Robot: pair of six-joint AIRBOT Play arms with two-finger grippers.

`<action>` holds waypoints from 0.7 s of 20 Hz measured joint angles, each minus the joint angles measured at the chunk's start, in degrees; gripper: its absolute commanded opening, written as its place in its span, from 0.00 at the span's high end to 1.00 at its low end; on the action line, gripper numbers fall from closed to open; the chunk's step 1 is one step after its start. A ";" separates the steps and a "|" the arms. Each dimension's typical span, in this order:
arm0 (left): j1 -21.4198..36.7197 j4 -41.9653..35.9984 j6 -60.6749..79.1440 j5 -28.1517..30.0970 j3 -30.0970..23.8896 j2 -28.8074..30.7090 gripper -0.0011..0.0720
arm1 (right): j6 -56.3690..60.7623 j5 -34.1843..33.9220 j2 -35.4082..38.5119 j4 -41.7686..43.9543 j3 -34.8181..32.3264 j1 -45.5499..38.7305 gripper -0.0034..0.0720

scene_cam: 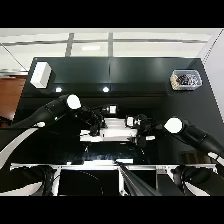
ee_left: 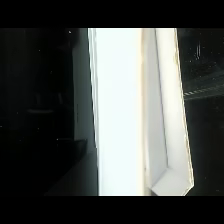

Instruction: Fold the box and place the chain.

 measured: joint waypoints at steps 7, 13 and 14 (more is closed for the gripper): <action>0.00 -0.09 -0.02 -0.37 0.00 0.00 0.95 | -3.52 1.79 -0.90 6.10 -0.68 -2.78 0.03; 0.00 -0.04 0.00 -0.66 0.00 0.00 0.95 | -11.15 2.23 -0.96 9.44 -5.31 -4.33 0.03; 0.00 -0.04 0.00 -0.63 0.00 0.00 0.95 | -13.38 1.90 -0.96 11.08 -5.79 -4.37 0.03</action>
